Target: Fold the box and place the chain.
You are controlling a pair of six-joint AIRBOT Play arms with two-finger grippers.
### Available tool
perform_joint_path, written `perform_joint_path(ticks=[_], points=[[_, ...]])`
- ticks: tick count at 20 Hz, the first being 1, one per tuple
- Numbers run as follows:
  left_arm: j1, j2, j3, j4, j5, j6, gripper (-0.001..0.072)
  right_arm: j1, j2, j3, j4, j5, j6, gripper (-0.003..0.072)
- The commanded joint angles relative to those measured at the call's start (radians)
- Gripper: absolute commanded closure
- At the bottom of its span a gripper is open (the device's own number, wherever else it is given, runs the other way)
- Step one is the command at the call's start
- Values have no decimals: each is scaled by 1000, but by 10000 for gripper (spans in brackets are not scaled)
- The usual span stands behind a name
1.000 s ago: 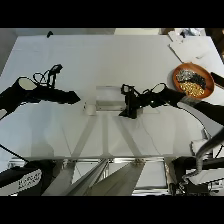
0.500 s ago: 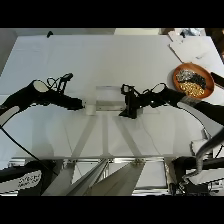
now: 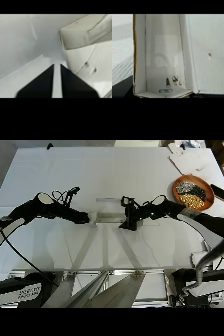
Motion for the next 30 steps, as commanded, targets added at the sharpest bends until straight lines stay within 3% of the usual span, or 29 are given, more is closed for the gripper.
perform_joint_path(ticks=[1,2,14,19,30], points=[[-1,1,0,-129,-21,68,440,0,-1,0,0,0,0,185],[0,1,0,-134,-14,68,410,0,-1,0,0,0,0,185],[1,2,0,-159,-14,108,420,0,-1,0,0,0,0,185],[2,2,0,-79,17,68,434,0,-1,0,0,0,0,185],[59,37,0,-141,-16,130,428,0,-1,0,0,0,0,185]])
